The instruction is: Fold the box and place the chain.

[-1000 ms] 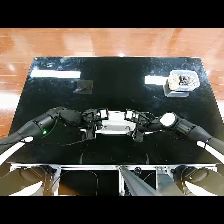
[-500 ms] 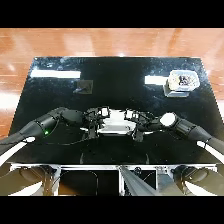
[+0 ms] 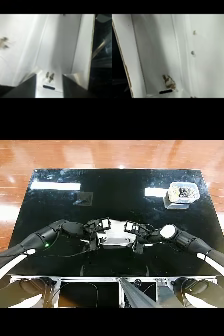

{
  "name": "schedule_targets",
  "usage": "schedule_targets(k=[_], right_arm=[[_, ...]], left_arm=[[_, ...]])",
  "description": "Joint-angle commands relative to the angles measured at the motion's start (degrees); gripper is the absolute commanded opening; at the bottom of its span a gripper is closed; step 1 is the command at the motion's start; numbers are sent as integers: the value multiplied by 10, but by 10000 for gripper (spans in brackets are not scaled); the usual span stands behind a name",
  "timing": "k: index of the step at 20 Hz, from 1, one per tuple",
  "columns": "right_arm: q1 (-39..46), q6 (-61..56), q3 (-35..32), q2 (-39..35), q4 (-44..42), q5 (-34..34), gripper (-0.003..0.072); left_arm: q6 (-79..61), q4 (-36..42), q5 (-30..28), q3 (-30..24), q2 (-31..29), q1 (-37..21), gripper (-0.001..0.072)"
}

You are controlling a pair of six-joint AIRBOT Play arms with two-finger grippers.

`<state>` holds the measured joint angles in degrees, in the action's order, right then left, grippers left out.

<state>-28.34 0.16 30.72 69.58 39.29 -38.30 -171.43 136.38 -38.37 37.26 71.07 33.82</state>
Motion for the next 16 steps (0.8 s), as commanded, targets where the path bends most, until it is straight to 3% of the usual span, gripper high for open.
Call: schedule_targets(k=[1,4,7,16], right_arm=[[0,0,0,0,0,0,548],[0,0,0,0,0,0,548],[0,0,0,0,0,0,548],[0,0,0,0,0,0,548]], left_arm=[[0,2,1,0,0,6,360],[0,2,1,0,0,6,356],[3,-14,-1,1,-2,1,18],[103,-19,-19,0,-81,-128,20]])
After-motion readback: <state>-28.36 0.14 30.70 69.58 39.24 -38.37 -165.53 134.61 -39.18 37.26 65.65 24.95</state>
